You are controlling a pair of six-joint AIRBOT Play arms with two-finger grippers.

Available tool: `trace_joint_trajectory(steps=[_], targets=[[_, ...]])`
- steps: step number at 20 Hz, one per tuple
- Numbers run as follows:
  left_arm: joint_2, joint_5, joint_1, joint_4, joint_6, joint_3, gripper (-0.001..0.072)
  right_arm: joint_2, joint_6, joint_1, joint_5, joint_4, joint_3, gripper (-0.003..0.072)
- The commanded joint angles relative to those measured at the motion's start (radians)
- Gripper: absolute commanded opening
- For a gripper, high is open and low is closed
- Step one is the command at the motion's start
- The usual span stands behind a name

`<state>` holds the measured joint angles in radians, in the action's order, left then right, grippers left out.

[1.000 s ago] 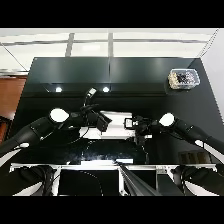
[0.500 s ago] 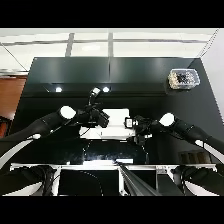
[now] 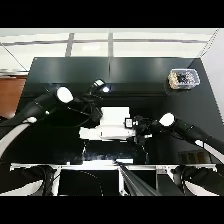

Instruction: Fold the box and place the chain.

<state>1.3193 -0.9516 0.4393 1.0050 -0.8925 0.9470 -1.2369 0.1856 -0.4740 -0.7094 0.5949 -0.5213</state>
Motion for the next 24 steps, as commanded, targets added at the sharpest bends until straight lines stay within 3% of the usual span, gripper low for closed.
trace_joint_trajectory(steps=[1, 3, 5, 6, 7, 8, 9, 12, 17, 24], targets=[[-0.079, -0.217, -0.118, 0.106, -0.042, 0.036, 0.0029, 0.0, -0.006, -0.001, 0.0, 0.0, 0.0, 0.048], [-0.151, -0.23, -0.182, -0.003, 0.053, -0.032, 0.0029, 0.0, -0.006, -0.001, 0.0, 0.0, 0.0, 0.048], [-0.237, -0.158, -0.232, -0.293, 0.276, -0.175, 0.0032, 0.0, -0.006, -0.001, 0.0, 0.0, 0.0, 0.048], [-0.267, -0.123, -0.233, -0.377, 0.387, -0.257, 0.011, 0.0, -0.006, -0.001, 0.0, 0.0, 0.0, 0.048], [-0.28, -0.105, -0.223, -0.393, 0.474, -0.325, 0.0335, 0.0, -0.006, -0.001, 0.0, -0.001, 0.0, 0.0479], [-0.281, -0.085, -0.206, -0.388, 0.546, -0.388, 0.0634, 0.0, -0.006, -0.001, -0.001, 0.0, 0.0, 0.048], [-0.277, -0.062, -0.189, -0.388, 0.585, -0.436, 0.071, 0.0, -0.01, -0.001, -0.001, 0.0, 0.0, 0.048], [-0.271, -0.019, -0.108, -0.312, 0.69, -0.485, 0.0709, 0.0, -0.026, -0.001, -0.001, -0.001, 0.0, 0.048], [-0.265, 0.252, 0.04, -0.306, 0.717, -0.481, 0.0704, 0.0, -0.031, -0.002, -0.002, -0.001, 0.0, 0.048], [-0.244, 0.251, 0.047, -0.198, 0.716, -0.454, 0.0699, 0.0, -0.036, -0.002, -0.004, 0.0, 0.0, 0.048]])
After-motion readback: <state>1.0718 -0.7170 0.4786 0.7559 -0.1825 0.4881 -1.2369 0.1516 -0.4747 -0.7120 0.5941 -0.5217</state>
